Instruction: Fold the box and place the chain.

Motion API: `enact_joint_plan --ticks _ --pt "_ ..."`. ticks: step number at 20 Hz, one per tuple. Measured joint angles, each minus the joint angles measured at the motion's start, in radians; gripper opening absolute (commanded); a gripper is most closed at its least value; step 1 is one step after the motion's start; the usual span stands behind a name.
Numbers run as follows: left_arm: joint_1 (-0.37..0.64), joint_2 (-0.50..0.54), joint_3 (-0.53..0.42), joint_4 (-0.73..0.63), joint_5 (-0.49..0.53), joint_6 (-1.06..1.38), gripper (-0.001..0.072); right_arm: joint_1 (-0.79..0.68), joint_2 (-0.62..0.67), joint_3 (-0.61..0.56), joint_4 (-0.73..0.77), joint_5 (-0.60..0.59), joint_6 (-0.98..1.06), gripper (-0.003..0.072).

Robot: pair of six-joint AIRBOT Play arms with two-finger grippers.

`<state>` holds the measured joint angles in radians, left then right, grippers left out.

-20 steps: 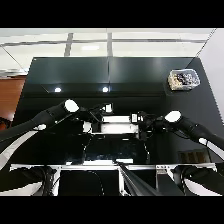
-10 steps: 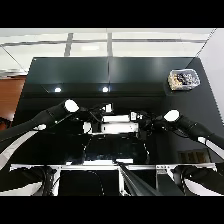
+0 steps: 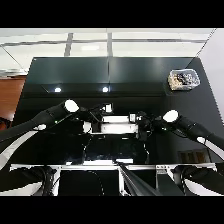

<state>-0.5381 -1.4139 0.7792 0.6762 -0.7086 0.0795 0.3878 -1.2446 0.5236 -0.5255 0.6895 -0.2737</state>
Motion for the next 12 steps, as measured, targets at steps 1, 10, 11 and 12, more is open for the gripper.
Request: enact_joint_plan --ticks 1,10,11,12 --pt "0.000 0.000 0.000 0.000 0.000 0.000 0.0029 0.001 0.000 0.000 -0.001 0.000 0.002 0.0704" --pt "0.000 0.000 0.000 0.000 0.001 -0.001 0.0030 0.008 -0.001 0.000 -0.006 -0.014 0.014 0.0705" --pt "0.000 0.000 0.000 0.000 0.001 -0.001 0.0030 0.008 -0.001 0.000 -0.006 -0.014 0.016 0.0704" --pt "0.000 0.000 0.000 0.000 0.001 -0.001 0.0029 0.008 -0.001 0.000 -0.009 -0.015 0.016 0.0704"
